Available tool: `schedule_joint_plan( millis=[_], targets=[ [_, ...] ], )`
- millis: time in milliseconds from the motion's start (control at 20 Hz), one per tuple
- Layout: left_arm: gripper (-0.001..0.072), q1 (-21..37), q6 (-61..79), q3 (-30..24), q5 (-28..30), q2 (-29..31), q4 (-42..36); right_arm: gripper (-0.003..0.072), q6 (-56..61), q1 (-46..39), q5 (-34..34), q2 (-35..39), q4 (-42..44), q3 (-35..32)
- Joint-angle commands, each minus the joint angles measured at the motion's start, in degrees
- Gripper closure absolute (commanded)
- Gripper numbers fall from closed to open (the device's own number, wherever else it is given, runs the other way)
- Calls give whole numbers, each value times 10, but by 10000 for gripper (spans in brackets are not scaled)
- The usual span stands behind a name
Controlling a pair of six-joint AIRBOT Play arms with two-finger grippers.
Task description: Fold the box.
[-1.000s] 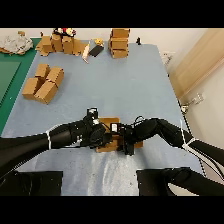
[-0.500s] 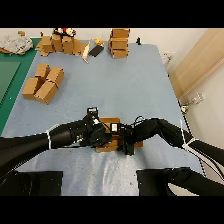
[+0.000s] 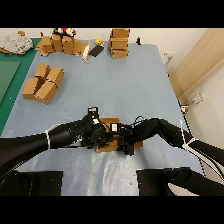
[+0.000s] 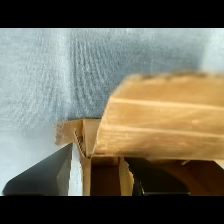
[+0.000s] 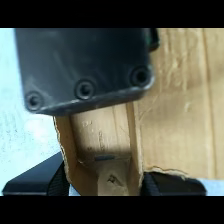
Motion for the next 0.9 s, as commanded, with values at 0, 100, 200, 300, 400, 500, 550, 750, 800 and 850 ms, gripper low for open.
schedule_joint_plan(
  millis=[0, 100, 200, 300, 400, 500, 550, 750, 800, 850],
  targets=[
    [282, 0, 7, 0, -3, 18, 2, 246, 0, 0, 0, 0, 0, 0],
    [282, 0, 7, 0, -16, 33, 18, 246, 0, 0, 0, 0, 0, 0],
    [283, 0, 20, 0, -34, 45, 25, 246, 0, 0, 0, 0, 0, 0],
    [282, 0, 35, 0, -54, 54, 25, 245, 0, 0, 0, 0, 0, 0],
    [283, 0, 52, 0, -64, 66, 25, 245, 0, 0, 0, 0, 0, 0],
    [283, 0, 64, 0, -71, 79, 25, 246, 0, 0, 0, 0, 0, 0],
    [283, 0, 68, 0, -75, 86, 26, 246, 0, 0, 0, 0, 0, 0],
    [283, 0, 99, 0, -82, 108, 27, 246, 0, 0, 0, 0, 0, 0],
    [283, 0, 108, 0, -89, 110, 27, 246, 0, 0, 0, 0, 0, 0],
    [284, 0, 114, -1, -97, 112, 27, 246, 0, 0, 0, 0, 0, 0]
  ],
)
